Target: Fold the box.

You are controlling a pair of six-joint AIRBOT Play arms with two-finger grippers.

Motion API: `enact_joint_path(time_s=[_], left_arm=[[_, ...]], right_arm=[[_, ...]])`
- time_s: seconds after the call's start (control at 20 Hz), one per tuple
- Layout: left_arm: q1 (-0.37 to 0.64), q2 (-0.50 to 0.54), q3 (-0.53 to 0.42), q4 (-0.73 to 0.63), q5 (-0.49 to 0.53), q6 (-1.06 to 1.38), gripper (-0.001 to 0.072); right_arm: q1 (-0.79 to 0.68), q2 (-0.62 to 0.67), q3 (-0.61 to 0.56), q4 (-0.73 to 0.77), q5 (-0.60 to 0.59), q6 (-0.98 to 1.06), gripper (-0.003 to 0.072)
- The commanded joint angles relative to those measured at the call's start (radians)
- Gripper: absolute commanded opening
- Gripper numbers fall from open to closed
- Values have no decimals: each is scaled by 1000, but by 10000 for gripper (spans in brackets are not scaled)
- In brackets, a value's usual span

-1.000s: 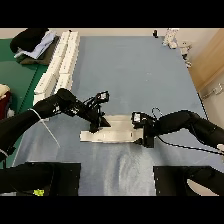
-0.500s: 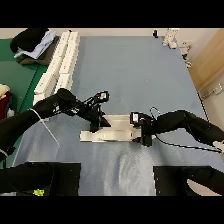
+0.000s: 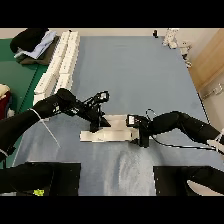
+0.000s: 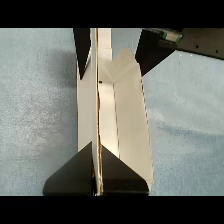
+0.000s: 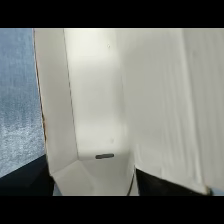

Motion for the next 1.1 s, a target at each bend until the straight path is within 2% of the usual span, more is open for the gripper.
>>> enact_joint_path(time_s=[0.0, 0.6, 0.7, 0.75, 0.85, 1.05], left_arm=[[0, 0, 0, 0, 1, 0, 12], [0, 0, 0, 0, 1, 0, 12], [0, 0, 0, 0, 1, 0, 12], [0, 0, 0, 0, 1, 0, 12], [0, 0, 0, 0, 1, 0, 12], [0, 0, 0, 0, 1, 0, 12]], right_arm=[[14, -17, 2, -10, -5, 1, 714], [5, -54, 7, -11, 18, 1, 713], [11, -54, 8, -11, 18, 1, 690], [10, -54, 8, -4, 15, 1, 629], [10, -54, 8, -1, 14, 1, 577], [10, -52, 8, -1, 5, 1, 577]])
